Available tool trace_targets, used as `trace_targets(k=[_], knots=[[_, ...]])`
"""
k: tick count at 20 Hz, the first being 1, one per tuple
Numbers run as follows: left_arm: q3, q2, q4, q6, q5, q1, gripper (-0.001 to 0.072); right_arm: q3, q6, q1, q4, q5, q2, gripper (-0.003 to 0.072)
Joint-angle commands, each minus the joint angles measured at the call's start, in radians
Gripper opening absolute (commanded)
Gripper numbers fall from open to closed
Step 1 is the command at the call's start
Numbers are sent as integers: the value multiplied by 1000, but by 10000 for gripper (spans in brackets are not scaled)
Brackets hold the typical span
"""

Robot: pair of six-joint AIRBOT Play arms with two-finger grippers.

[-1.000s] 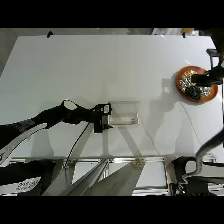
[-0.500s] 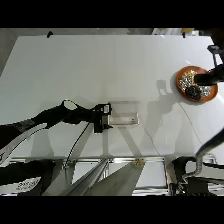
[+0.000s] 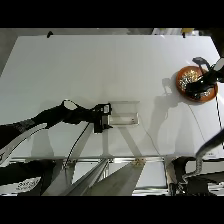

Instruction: Fold the box and place the chain.

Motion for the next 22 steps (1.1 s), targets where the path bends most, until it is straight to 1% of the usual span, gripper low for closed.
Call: trace_targets(k=[1,5,9,12,15,16,17,19,22], knots=[[0,0,0,0,0,0,149,0,-4,-1,-19,-2,-11,206],[0,0,0,0,0,0,149,0,-3,-1,-19,-14,-11,200],[0,0,0,0,0,0,149,0,30,-1,-19,-59,-15,192],[0,0,0,0,0,0,149,0,49,-1,-19,-73,-16,151],[0,0,0,0,0,0,149,0,49,-1,-19,-73,-16,143],[0,0,0,0,0,0,149,0,49,-1,-19,-73,-16,72],[0,0,0,0,0,0,149,0,49,-1,-19,-68,-16,36],[0,0,0,0,0,0,149,0,49,0,-19,-43,-11,8],[0,0,0,0,0,0,149,0,49,0,-19,-5,47,8]])
